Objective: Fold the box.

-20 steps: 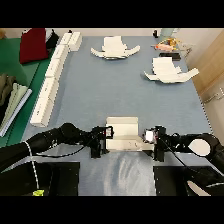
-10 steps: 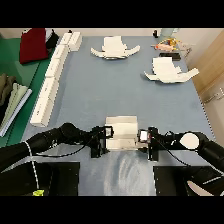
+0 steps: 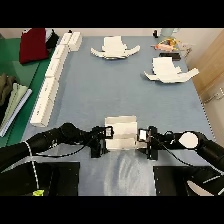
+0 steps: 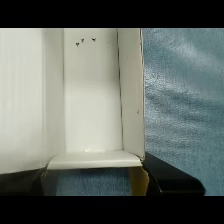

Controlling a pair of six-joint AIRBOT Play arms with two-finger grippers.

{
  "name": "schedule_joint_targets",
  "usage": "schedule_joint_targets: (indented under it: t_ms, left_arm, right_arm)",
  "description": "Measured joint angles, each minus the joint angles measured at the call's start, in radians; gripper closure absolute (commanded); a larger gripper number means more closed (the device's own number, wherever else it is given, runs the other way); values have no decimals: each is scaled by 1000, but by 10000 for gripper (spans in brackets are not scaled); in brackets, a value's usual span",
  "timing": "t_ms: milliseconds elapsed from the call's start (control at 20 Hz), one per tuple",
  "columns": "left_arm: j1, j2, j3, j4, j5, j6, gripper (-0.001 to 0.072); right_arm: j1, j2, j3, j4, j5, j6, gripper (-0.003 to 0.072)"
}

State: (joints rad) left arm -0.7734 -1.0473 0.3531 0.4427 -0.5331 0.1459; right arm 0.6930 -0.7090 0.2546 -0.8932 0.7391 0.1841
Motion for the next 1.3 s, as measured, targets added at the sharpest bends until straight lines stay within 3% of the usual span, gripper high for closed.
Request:
schedule_joint_targets:
  t_ms: [500,600,850,950,1200,1300]
  left_arm:
    - [0,0,0,-1,0,-4,185]
    - [0,0,0,-2,0,-4,185]
    - [0,0,0,-2,0,-5,184]
    - [0,0,0,-2,0,-5,184]
    - [0,0,0,-2,0,-5,185]
    - [0,0,0,-2,0,-5,184]
  right_arm:
    - [0,21,1,-95,24,-2,182]
    - [0,31,1,-106,10,-2,285]
    - [0,39,1,-116,-28,-2,356]
    - [0,40,1,-103,-35,-2,469]
    - [0,40,1,-38,-44,-38,473]
    - [0,40,1,-9,-47,-56,529]
